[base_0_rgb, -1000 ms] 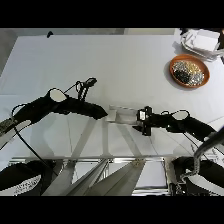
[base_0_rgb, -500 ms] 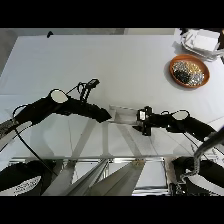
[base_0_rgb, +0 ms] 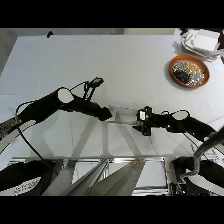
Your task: Fold the box and place the chain.
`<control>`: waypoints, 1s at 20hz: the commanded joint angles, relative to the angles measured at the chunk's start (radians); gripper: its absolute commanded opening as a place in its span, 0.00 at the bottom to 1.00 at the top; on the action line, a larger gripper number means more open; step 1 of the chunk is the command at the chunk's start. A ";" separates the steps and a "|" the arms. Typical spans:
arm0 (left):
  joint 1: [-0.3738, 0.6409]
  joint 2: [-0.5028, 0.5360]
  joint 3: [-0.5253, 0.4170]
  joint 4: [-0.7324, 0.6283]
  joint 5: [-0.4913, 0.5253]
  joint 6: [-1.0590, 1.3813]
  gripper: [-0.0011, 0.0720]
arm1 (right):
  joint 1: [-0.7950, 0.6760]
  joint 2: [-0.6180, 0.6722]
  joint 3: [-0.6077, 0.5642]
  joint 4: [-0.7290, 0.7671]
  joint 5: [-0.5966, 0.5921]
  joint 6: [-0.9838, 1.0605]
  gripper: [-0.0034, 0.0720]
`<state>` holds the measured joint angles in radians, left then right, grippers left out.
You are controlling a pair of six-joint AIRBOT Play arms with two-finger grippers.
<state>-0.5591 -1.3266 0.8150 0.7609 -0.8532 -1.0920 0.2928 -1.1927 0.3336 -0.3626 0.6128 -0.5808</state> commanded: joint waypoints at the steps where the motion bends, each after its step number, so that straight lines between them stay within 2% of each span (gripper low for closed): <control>1: -0.035 -0.006 0.037 0.073 0.004 -0.079 0.69 | 0.000 0.000 0.000 0.000 0.001 0.000 0.50; 7: -0.070 -0.021 0.068 0.218 -0.018 -0.224 0.69 | 0.000 0.000 0.000 0.000 0.001 0.000 0.50; 14: -0.142 -0.098 0.177 0.329 -0.069 -0.385 0.69 | 0.000 0.000 0.000 0.000 0.001 0.000 0.50; 20: -0.185 -0.106 0.216 0.463 -0.087 -0.574 0.69 | 0.000 0.000 0.000 0.000 0.000 0.000 0.50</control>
<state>-0.7238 -1.4269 1.0111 1.1381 -0.9264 -1.5551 0.2928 -1.1927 0.3336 -0.3622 0.6132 -0.5804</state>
